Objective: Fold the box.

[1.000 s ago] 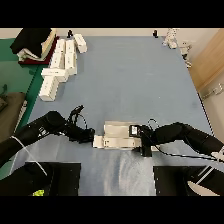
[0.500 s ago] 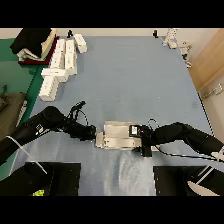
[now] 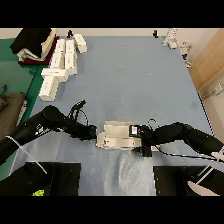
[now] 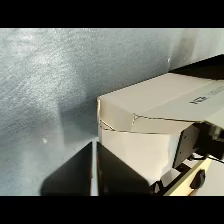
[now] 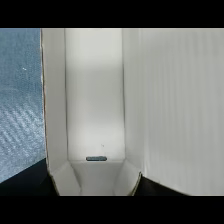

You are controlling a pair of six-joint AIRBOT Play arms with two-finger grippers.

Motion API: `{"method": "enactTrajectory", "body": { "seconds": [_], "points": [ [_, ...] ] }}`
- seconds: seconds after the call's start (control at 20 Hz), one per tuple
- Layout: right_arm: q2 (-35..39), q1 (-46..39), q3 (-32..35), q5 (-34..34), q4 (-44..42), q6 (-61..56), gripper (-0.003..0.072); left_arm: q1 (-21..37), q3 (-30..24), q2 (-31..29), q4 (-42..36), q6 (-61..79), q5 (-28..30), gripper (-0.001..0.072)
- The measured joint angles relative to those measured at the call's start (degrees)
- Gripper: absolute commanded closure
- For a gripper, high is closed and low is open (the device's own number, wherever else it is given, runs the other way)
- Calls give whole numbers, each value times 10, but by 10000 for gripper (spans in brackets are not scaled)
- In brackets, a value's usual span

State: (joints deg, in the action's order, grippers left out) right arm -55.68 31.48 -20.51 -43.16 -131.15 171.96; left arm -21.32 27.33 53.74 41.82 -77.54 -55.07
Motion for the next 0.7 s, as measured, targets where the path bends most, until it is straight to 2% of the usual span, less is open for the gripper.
{"method": "enactTrajectory", "body": {
  "seconds": [0.7],
  "points": [
    [0,0,0,0,0,0,181,0,2,-1,-19,-9,-22,303]
  ]
}}
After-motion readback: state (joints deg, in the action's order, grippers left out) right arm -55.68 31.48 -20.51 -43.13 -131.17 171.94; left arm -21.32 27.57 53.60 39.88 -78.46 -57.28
